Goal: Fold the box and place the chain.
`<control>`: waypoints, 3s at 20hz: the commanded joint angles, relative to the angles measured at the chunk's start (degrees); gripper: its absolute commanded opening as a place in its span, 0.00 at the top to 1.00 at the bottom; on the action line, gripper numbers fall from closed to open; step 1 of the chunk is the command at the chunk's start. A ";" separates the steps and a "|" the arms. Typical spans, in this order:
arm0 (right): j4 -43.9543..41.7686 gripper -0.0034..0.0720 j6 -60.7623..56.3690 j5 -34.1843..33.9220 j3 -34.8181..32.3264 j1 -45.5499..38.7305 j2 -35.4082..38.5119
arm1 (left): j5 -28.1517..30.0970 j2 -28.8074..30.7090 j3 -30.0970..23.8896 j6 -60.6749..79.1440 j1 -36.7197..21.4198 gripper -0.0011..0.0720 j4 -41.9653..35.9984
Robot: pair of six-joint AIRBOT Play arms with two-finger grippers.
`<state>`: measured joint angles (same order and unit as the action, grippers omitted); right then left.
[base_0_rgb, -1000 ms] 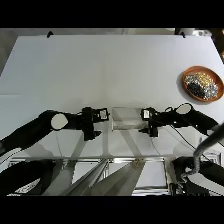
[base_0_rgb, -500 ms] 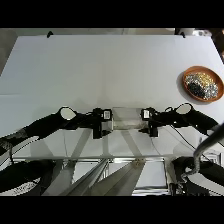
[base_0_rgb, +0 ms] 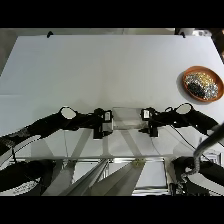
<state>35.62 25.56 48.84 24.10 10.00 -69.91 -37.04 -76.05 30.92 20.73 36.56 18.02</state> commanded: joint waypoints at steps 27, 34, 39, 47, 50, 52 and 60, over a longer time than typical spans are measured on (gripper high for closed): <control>-0.02 0.41 0.00 0.00 0.00 0.00 0.02 | -1.07 -5.01 0.33 10.82 1.57 0.76 -12.41; 0.00 0.41 0.00 0.00 0.00 0.00 0.02 | 0.09 -4.98 0.33 10.78 2.34 0.80 -12.41; 0.00 0.41 0.00 0.00 0.00 0.00 0.02 | -0.04 -4.96 0.33 10.78 2.34 0.80 -12.41; -0.31 0.41 0.00 -2.62 0.02 0.00 0.02 | -0.07 -4.96 0.33 10.78 2.34 0.80 -12.41; -0.79 0.41 0.00 -1.66 0.02 0.00 0.02 | -0.07 -4.96 0.33 10.78 2.34 0.80 -12.41; -1.11 0.41 0.00 -0.42 0.02 0.00 0.02 | -0.07 -4.96 0.33 10.78 2.34 0.80 -12.41; -0.92 0.29 0.00 0.15 0.02 -0.02 0.04 | -0.07 -4.96 0.33 10.78 2.34 0.80 -12.41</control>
<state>34.72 25.54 48.36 24.10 10.00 -69.89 -37.10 -80.99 31.20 31.53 38.87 5.61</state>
